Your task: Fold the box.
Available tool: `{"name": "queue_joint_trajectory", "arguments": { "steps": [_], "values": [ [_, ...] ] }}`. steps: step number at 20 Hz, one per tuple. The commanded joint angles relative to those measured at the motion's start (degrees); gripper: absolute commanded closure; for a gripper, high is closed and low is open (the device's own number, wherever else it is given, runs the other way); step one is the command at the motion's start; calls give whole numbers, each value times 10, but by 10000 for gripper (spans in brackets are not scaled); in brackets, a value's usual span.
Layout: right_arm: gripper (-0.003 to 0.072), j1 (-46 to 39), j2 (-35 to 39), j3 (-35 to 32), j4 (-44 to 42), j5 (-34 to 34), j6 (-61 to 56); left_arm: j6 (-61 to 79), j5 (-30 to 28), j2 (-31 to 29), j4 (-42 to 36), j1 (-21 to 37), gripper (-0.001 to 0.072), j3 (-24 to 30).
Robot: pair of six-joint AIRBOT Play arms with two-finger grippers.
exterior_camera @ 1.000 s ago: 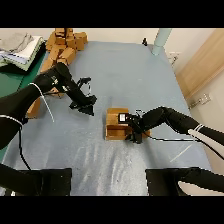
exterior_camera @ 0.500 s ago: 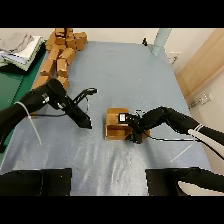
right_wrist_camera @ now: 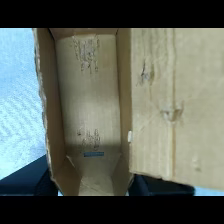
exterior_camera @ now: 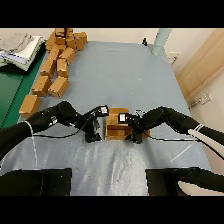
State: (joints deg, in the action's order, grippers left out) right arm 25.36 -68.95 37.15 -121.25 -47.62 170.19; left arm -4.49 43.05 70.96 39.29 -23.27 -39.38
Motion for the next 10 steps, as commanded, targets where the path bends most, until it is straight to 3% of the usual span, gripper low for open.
{"name": "queue_joint_trajectory", "arguments": {
  "steps": [1,10],
  "values": [
    [176,0,0,0,0,0,0,155,-67,8,-82,-24,14,18],
    [175,0,0,0,0,0,0,161,-76,38,-85,-31,14,17]
  ]
}}
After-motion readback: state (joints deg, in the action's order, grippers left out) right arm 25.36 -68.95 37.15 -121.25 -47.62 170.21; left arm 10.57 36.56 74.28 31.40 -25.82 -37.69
